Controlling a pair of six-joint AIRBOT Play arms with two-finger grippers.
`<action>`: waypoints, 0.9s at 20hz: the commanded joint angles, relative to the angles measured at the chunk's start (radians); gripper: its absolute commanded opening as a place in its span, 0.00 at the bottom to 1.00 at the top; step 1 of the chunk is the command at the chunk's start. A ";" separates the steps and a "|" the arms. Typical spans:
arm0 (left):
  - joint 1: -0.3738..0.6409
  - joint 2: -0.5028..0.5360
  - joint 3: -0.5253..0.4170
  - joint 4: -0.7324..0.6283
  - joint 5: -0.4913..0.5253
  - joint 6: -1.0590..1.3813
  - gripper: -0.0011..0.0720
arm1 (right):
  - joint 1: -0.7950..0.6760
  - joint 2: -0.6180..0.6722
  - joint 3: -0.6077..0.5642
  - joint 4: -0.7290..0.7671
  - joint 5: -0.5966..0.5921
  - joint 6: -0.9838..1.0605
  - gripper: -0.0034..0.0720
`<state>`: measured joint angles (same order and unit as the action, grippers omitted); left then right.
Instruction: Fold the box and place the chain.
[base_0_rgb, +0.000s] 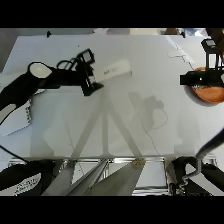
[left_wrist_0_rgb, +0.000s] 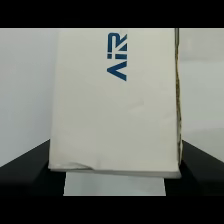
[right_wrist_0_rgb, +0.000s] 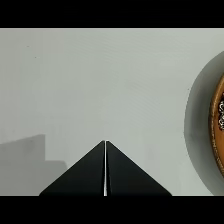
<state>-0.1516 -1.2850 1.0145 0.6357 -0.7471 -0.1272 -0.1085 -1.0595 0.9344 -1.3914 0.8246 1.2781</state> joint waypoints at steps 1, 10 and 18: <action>0.034 0.055 0.001 -0.002 0.239 -0.112 0.03 | -0.001 0.001 0.000 0.000 0.000 0.000 0.06; 0.362 -0.040 0.001 0.291 0.311 -0.650 0.02 | -0.001 0.001 0.000 0.000 -0.002 0.000 0.06; 0.418 -0.240 0.001 0.824 0.144 -1.235 0.02 | -0.001 0.001 0.000 0.000 -0.002 0.000 0.06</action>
<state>0.2554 -1.4624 1.0145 1.3388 -0.5545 -1.2140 -0.1085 -1.0595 0.9344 -1.3914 0.8223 1.2778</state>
